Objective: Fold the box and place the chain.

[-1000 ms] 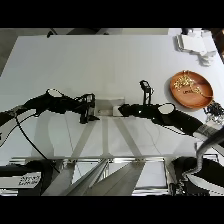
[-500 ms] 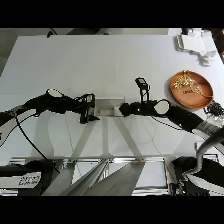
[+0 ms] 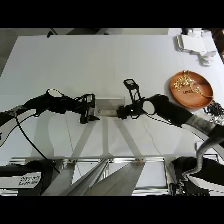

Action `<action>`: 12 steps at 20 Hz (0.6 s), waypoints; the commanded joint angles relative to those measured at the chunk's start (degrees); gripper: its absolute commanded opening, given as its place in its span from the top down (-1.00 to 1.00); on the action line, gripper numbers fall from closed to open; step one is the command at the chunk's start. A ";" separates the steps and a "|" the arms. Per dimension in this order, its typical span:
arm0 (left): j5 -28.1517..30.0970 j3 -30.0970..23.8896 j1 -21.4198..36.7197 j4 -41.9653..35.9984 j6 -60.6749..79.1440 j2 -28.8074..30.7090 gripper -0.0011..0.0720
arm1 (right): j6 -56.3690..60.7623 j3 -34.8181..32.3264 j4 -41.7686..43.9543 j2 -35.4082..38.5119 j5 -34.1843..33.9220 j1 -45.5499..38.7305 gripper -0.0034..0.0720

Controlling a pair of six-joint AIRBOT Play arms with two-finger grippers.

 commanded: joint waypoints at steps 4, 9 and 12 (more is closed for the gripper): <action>-0.02 -0.02 -0.02 0.00 -0.02 0.02 0.21 | 21.77 7.85 -16.74 -7.15 8.07 3.56 -0.01; -0.02 -0.02 -0.02 0.00 -0.02 0.02 0.21 | 28.17 10.25 -17.97 -10.49 11.65 5.70 0.02; 0.00 -0.02 -0.02 0.00 0.00 0.02 0.21 | 32.00 10.56 -18.12 -10.99 10.27 6.80 0.68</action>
